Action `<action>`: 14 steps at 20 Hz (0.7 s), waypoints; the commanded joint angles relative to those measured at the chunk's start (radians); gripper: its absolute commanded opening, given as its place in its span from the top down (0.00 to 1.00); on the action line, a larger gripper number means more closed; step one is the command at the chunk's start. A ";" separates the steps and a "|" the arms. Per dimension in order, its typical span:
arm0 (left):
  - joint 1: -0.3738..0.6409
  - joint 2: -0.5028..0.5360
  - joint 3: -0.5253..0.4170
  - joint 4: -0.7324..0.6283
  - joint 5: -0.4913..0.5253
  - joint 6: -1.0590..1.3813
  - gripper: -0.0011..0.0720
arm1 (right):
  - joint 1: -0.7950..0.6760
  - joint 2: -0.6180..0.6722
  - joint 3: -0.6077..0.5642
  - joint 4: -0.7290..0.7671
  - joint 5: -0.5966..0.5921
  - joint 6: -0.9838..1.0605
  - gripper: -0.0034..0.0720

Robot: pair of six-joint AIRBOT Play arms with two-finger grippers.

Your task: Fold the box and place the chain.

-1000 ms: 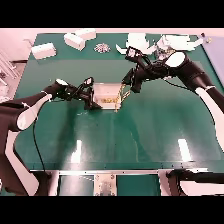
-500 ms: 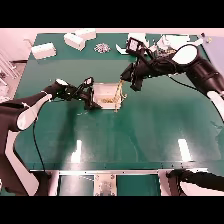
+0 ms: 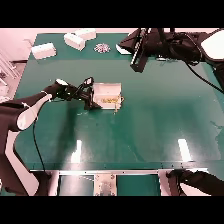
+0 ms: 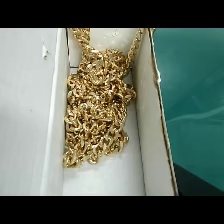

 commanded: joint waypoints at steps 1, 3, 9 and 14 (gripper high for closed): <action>0.001 0.001 0.000 0.000 0.000 0.000 0.12 | 0.003 -0.010 -0.031 -0.040 -0.001 0.126 0.95; 0.001 0.001 0.000 0.000 0.000 0.000 0.12 | -0.020 -0.029 -0.134 -0.089 -0.002 0.131 0.55; 0.001 0.001 0.000 0.000 0.000 0.000 0.12 | -0.119 -0.253 -0.352 -0.102 -0.006 -0.126 0.19; 0.001 0.001 0.000 0.000 0.000 0.000 0.12 | -0.150 -0.455 -0.301 -0.082 -0.011 -0.306 0.19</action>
